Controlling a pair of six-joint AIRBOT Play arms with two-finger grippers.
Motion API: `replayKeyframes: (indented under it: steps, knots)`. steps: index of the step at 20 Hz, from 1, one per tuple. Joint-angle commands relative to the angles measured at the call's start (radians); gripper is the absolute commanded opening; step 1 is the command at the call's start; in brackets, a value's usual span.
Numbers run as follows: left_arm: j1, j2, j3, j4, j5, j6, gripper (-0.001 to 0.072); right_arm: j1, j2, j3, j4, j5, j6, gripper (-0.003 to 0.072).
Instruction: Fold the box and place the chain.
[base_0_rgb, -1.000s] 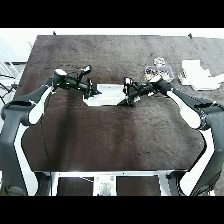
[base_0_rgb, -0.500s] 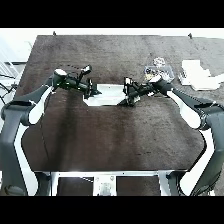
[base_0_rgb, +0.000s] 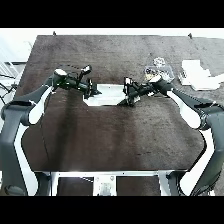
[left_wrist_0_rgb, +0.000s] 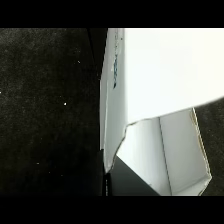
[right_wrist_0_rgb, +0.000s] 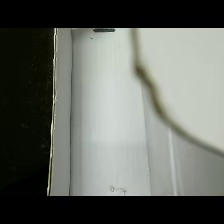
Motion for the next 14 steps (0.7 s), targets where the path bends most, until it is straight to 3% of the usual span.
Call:
replayKeyframes:
  steps: [1,8,9,11,14]
  knots:
    - [0.000,0.001,0.000,0.000,-0.001,0.000,0.0018,0.000,0.000,0.000,0.000,0.000,0.000,0.0590]
    - [0.000,0.001,0.000,-0.023,-0.010,0.000,0.0019,0.000,0.000,0.000,0.000,0.000,0.000,0.0590]
    - [0.000,0.001,0.001,-0.032,-0.009,0.001,0.0054,0.000,0.000,0.000,0.000,0.000,0.000,0.0590]
    - [0.006,0.003,0.002,-0.037,-0.022,0.000,0.0197,0.000,0.000,0.000,0.000,0.000,0.000,0.0590]
    - [0.016,0.004,0.002,-0.060,-0.027,0.001,0.0195,0.000,0.000,0.000,0.000,0.000,0.000,0.0590]
